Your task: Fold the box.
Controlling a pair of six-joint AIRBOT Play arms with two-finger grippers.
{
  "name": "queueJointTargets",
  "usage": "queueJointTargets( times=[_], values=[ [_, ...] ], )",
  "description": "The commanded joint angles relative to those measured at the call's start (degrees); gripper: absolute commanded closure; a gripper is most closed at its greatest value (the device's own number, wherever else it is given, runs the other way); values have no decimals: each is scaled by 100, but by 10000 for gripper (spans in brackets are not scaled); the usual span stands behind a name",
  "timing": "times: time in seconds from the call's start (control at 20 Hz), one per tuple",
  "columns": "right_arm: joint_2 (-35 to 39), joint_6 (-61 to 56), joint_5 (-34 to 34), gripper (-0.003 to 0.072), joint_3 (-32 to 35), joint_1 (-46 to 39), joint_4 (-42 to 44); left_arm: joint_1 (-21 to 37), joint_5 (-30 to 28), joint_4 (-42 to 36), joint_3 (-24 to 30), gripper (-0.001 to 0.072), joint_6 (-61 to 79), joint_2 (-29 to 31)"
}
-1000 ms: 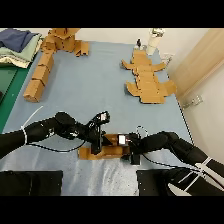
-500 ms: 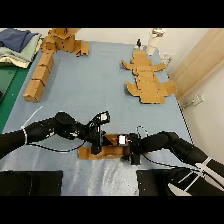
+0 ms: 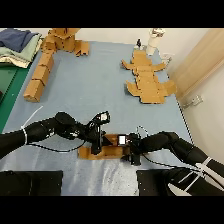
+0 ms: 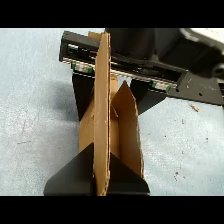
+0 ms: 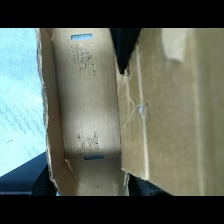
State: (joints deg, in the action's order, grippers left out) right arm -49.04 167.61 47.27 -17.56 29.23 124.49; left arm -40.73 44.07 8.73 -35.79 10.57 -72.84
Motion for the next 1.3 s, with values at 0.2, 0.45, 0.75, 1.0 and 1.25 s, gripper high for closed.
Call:
queueJointTargets(
  times=[0.2,0.45,0.75,1.0,1.25],
  values=[
    [-4,-2,-20,187,2,4,0,11,-55,2,0,597,-9,0],
    [-4,-2,-17,187,2,4,-13,68,-140,249,-68,281,-898,201],
    [-4,-2,-22,187,2,4,-13,955,1165,4715,-66,419,-7119,2063],
    [-4,-2,-24,187,2,4,-9,549,2889,3101,671,699,-9997,2581],
    [-4,-2,-24,187,2,4,-11,-402,-758,-446,1261,699,-8255,2385]
  ],
)
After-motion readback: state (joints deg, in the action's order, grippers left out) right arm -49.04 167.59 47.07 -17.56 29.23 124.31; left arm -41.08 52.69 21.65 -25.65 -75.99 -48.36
